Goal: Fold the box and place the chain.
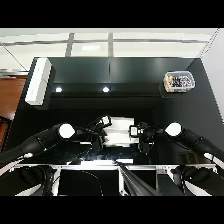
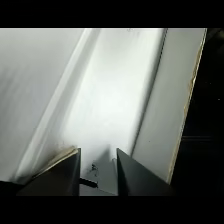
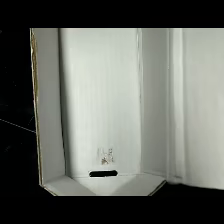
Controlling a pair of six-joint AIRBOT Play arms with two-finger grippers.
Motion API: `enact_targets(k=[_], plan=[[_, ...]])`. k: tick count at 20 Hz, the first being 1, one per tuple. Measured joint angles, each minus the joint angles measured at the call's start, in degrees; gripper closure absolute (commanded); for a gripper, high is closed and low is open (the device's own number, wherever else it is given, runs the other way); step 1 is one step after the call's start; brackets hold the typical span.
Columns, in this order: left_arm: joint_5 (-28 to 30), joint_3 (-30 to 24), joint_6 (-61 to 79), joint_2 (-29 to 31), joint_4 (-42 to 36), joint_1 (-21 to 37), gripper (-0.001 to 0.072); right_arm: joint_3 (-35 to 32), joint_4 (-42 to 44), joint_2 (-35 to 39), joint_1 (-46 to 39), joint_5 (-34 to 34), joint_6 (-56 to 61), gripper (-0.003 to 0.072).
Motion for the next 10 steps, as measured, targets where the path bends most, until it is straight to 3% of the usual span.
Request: enact_targets(k=[1, 5, 10], plan=[[-0.5, 0.0, 0.0, 0.2, 0.2, 0.0, 0.0684, 0.0, 0.0, 0.0, 0.0, 0.0, 0.0, 0.0454], [-5.1, 0.0, -3.7, 4.9, 5.3, 2.5, 0.0685, 0.0, 0.0, 0.0, 0.0, 0.0, 0.0, 0.0454], [-13.1, -0.2, -25.2, 16.4, 19.0, 14.8, 0.0685, 0.0, 0.0, 0.0, 0.0, 0.0, 0.0, 0.0454]])
